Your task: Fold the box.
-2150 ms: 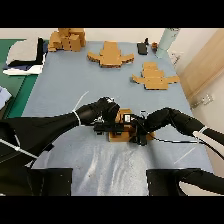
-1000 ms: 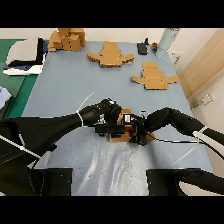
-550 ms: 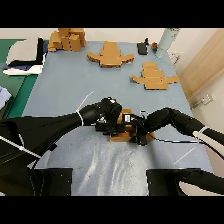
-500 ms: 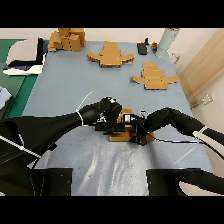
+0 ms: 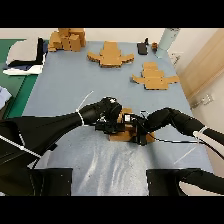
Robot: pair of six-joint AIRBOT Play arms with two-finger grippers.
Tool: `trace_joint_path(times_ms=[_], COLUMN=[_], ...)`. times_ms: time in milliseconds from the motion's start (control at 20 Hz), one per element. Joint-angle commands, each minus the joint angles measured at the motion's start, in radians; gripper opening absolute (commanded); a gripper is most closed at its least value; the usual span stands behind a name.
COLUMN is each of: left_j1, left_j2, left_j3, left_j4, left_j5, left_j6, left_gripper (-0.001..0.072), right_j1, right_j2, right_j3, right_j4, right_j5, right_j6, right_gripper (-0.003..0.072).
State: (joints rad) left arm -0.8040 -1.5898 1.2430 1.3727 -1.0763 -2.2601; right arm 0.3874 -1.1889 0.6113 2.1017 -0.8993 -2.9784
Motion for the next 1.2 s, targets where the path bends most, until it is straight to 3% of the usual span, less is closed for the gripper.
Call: trace_joint_path(times_ms=[0, 50, 100, 150, 200, 400, 600, 850, 1150], left_j1=[0.000, 0.000, 0.000, 0.000, 0.000, 0.002, 0.042, 0.148, 0.322], left_j2=[0.000, 0.000, 0.000, 0.000, 0.000, 0.000, 0.000, 0.000, 0.000], left_j3=[0.001, 0.001, 0.001, 0.001, 0.001, 0.019, 0.066, 0.130, 0.144], left_j4=[-0.010, -0.012, -0.013, -0.013, -0.021, -0.060, -0.106, -0.198, -0.431], left_j5=[0.003, 0.003, 0.003, 0.002, 0.002, -0.020, -0.144, -0.272, -0.285], left_j6=[0.004, 0.004, 0.004, -0.003, -0.008, -0.007, -0.006, 0.025, 0.237], left_gripper=[0.0016, 0.0018, 0.0174, 0.0417, 0.0478, 0.0478, 0.0478, 0.0478, 0.0477], right_j1=[0.001, 0.001, 0.001, 0.001, 0.001, 0.001, 0.001, 0.001, 0.001], right_j2=[-0.001, -0.001, 0.000, 0.000, -0.001, 0.000, 0.000, 0.000, 0.000], right_j3=[0.000, 0.000, 0.000, 0.000, 0.000, 0.000, 0.000, 0.000, 0.000], right_j4=[-0.001, -0.001, -0.001, -0.001, -0.001, -0.001, -0.002, -0.003, -0.003], right_j5=[0.000, 0.000, 0.000, 0.000, 0.000, 0.000, 0.000, 0.000, 0.000], right_j6=[-0.003, -0.003, -0.003, -0.003, -0.003, -0.003, -0.003, -0.003, -0.003], right_gripper=[0.0571, 0.0571, 0.0571, 0.0571, 0.0571, 0.0571, 0.0571, 0.0571, 0.0571])
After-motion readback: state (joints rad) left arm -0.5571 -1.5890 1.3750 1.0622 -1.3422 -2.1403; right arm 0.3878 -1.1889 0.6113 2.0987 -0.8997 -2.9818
